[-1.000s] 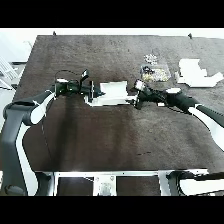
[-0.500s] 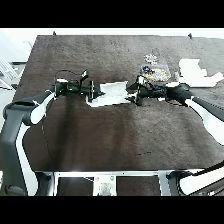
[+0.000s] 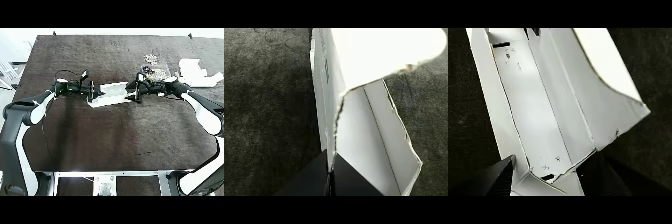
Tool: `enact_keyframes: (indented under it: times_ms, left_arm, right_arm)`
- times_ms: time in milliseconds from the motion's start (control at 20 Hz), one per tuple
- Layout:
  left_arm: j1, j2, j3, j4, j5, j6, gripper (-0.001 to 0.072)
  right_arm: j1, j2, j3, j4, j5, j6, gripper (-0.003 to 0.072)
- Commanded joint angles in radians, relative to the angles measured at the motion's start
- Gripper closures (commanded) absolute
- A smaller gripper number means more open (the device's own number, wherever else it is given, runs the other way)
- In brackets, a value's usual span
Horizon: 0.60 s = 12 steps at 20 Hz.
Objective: Fold the box and place the chain.
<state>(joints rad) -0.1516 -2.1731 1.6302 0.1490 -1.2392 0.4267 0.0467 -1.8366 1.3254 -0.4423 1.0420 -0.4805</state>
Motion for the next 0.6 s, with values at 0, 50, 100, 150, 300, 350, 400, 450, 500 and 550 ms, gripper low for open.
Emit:
enact_keyframes:
  times_ms: [0, 50, 100, 150, 300, 350, 400, 450, 500, 550]
  left_arm:
    - [0.000, 0.001, 0.000, 0.000, 0.002, 0.000, 0.0689]
    - [0.000, 0.001, 0.000, 0.000, 0.001, 0.000, 0.0689]
    - [0.000, 0.001, 0.000, 0.000, 0.001, 0.000, 0.0689]
    - [0.000, 0.001, 0.000, 0.000, 0.001, 0.000, 0.0689]
    - [0.000, 0.001, 0.000, 0.000, 0.002, 0.000, 0.0689]
    - [0.000, 0.001, 0.000, 0.000, 0.002, 0.000, 0.0689]
    - [0.000, 0.001, 0.000, 0.000, 0.002, 0.000, 0.0689]
    - [0.000, 0.001, 0.000, 0.000, 0.002, 0.001, 0.0689]
    - [0.000, 0.001, 0.000, 0.000, 0.005, 0.001, 0.0689]
    - [0.000, 0.001, 0.001, 0.000, 0.019, 0.001, 0.0689]
  right_arm:
    - [0.000, -0.050, 0.078, -0.043, 0.065, 0.014, 0.0045]
    - [0.001, -0.064, 0.098, -0.046, 0.084, 0.017, 0.0046]
    - [0.002, -0.078, 0.120, -0.047, 0.105, 0.020, 0.0046]
    - [0.002, -0.093, 0.141, -0.048, 0.120, 0.028, 0.0046]
    - [0.008, -0.118, 0.163, -0.050, 0.164, 0.036, 0.0046]
    - [0.016, -0.122, 0.163, -0.050, 0.179, 0.037, 0.0045]
    - [0.023, -0.126, 0.163, -0.055, 0.192, 0.045, 0.0046]
    - [0.029, -0.129, 0.163, -0.073, 0.196, 0.055, 0.0045]
    - [0.031, -0.135, 0.163, -0.092, 0.196, 0.059, 0.0045]
    - [0.031, -0.142, 0.163, -0.093, 0.198, 0.062, 0.0046]
